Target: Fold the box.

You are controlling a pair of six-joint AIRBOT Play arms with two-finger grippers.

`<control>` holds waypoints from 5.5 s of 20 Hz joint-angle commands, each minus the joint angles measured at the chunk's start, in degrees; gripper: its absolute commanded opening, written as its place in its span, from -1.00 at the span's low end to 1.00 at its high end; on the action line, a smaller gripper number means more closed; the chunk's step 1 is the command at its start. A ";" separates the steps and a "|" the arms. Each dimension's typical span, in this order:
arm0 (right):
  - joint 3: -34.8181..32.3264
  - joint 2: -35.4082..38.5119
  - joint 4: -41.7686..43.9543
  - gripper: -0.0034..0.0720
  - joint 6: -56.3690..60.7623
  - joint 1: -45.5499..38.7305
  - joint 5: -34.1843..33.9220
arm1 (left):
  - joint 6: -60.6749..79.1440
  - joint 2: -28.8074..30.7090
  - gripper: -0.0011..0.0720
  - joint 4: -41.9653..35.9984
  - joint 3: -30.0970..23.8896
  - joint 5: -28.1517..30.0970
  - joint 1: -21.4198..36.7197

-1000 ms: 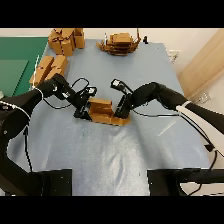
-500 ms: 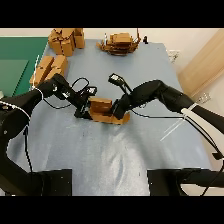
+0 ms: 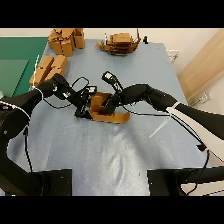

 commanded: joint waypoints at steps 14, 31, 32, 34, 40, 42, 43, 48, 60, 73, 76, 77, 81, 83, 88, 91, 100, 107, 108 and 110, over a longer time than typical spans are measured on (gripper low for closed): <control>3.93 -1.57 3.32 -0.89 -1.18 -0.70 -0.35 | -0.20 -0.04 -0.03 1.16 0.02 0.48 0.07; 4.13 -9.33 2.64 -0.90 1.40 -1.88 0.90 | -0.24 -0.04 -0.03 1.31 0.02 1.11 0.07; 4.13 -9.31 2.67 -0.90 1.40 -1.88 0.90 | -0.24 -0.04 -0.03 1.31 0.02 1.14 0.07; 4.13 -9.33 2.69 -0.90 1.38 -1.88 0.70 | -0.24 -0.04 -0.03 1.33 0.02 1.51 0.07; 5.07 -9.31 2.54 -0.90 0.79 -2.67 -2.78 | -0.22 -0.04 -0.03 1.36 0.02 1.53 0.07; 5.81 -8.22 2.23 -0.90 1.07 -4.07 -2.47 | -0.24 -0.04 -0.03 1.36 0.02 1.49 0.07; 5.79 -6.75 1.60 -0.90 1.95 -4.87 -2.19 | -0.28 -0.04 -0.03 1.36 0.02 1.42 0.07; 1.46 5.03 -5.11 -0.91 6.62 -8.11 -4.81 | -0.63 -0.04 -0.03 1.38 0.02 1.33 0.07; -21.73 12.55 -0.87 -0.90 -17.35 -7.96 2.40 | -0.61 -0.04 -0.03 1.36 0.02 1.46 0.07; -13.55 3.89 -0.24 -0.45 -19.41 -3.15 0.76 | -0.61 -0.04 -0.03 1.33 0.02 1.42 0.07; -13.55 3.91 0.81 -0.48 -19.41 -2.99 0.76 | -0.61 -0.04 -0.03 1.33 0.02 1.42 0.07; -13.55 3.91 1.14 -0.48 -19.41 -2.71 0.74 | -0.61 -0.04 -0.03 1.33 0.02 1.42 0.07; -13.55 3.85 1.22 -0.48 -19.43 -0.70 1.36 | -0.61 -0.04 -0.03 1.33 0.02 1.36 0.07; -13.55 3.72 1.33 -0.48 -19.43 -0.68 2.99 | -0.63 -0.04 -0.03 1.33 0.02 1.33 0.04; -13.35 3.02 3.78 -0.48 -19.45 -0.66 5.35 | -0.63 -0.04 -0.03 1.33 0.02 1.33 -0.04; -13.38 2.38 4.48 -0.47 -19.45 -0.17 5.33 | -0.63 -0.04 -0.03 1.33 0.02 1.33 -0.04; -13.38 0.85 4.81 0.53 -19.39 0.66 7.50 | -0.63 -0.04 -0.03 1.33 0.02 1.27 -0.04; -13.38 1.46 3.87 0.53 -18.58 0.61 6.25 | -0.68 -0.04 -0.03 1.36 0.02 1.27 -0.02; -13.38 2.03 2.69 0.50 -16.65 0.52 4.94 | -0.68 -0.04 -0.03 1.36 0.02 1.25 -0.02; -13.38 3.61 -1.29 0.44 -9.38 -0.07 1.95 | -1.25 -0.04 -0.03 1.36 0.02 1.27 -0.02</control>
